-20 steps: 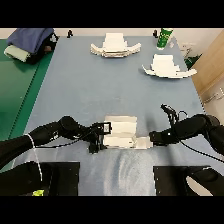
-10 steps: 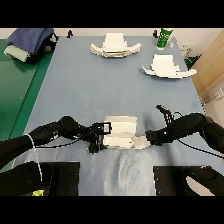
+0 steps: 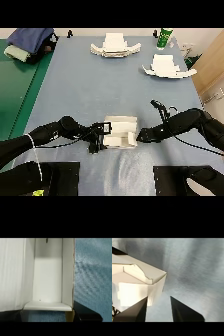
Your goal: Fold the box.
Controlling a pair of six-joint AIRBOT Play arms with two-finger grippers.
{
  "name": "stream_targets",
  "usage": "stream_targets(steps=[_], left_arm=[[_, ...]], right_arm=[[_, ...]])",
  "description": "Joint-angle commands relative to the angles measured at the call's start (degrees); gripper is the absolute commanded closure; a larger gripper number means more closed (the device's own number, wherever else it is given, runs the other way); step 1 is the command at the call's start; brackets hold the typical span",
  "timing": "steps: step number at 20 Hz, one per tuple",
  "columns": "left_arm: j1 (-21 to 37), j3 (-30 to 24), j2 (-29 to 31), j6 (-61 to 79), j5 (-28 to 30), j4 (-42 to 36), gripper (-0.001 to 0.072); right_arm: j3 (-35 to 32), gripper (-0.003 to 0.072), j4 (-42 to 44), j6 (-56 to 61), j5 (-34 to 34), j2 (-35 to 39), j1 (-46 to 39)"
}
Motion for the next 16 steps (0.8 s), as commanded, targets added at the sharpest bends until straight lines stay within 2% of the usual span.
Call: stream_targets(steps=[1,5,7,10,12,16], left_arm=[[0.0,0.0,0.0,0.0,0.0,0.0,0.019],[0.0,0.0,0.0,0.0,0.0,0.0,0.019],[0.0,0.0,0.0,0.0,0.0,0.0,0.019],[0.0,0.0,0.0,0.0,0.0,0.0,0.019],[0.0,0.0,0.0,0.0,0.0,0.0,0.019],[0.0,0.0,0.0,0.0,0.0,0.0,0.019]], right_arm=[[0.5,0.0215,0.3,-0.1,2.6,-1.3,3.5],[0.5,0.0215,0.6,0.7,7.2,-4.4,8.5],[1.0,0.0215,-1.0,4.8,10.3,-4.9,10.5],[4.2,0.0215,-9.3,13.2,10.9,-6.3,13.7],[7.1,0.0216,-16.8,20.8,10.1,-8.6,17.1],[15.4,0.0216,-30.9,38.9,1.3,-15.5,25.8]])
